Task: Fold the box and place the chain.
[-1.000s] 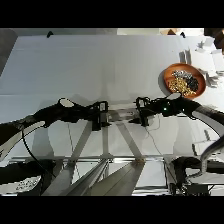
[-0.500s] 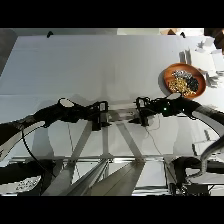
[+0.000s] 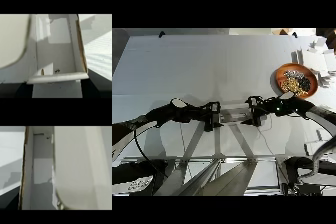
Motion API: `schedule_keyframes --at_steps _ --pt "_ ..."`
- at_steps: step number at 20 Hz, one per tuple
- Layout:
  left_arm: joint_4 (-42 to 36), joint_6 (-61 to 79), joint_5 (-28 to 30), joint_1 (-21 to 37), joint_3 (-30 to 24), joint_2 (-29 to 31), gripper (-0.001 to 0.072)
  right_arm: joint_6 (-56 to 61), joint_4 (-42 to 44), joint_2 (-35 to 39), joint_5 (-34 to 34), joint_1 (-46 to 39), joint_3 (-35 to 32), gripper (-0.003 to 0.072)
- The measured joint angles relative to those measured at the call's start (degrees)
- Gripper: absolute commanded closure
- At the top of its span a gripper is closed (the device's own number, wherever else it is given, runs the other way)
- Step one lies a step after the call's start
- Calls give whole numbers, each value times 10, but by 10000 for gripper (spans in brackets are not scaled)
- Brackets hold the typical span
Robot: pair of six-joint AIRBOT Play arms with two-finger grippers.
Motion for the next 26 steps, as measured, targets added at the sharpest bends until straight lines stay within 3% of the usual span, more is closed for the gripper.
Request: schedule_keyframes --at_steps 8,13,21,22,25,26 --pt "0 0 2 0 0 0 497 199 -185 102 7 0 0 -34" --pt "-1 0 3 0 0 0 497 332 -277 156 70 0 0 -34" --pt "-1 0 3 0 0 0 497 409 -281 176 264 0 0 -24" --pt "-1 0 3 0 0 0 497 412 -273 176 278 0 0 48" --pt "-1 0 3 0 0 0 497 412 -240 177 275 0 0 65" --pt "-1 0 3 0 0 0 497 412 -227 177 255 0 0 132"
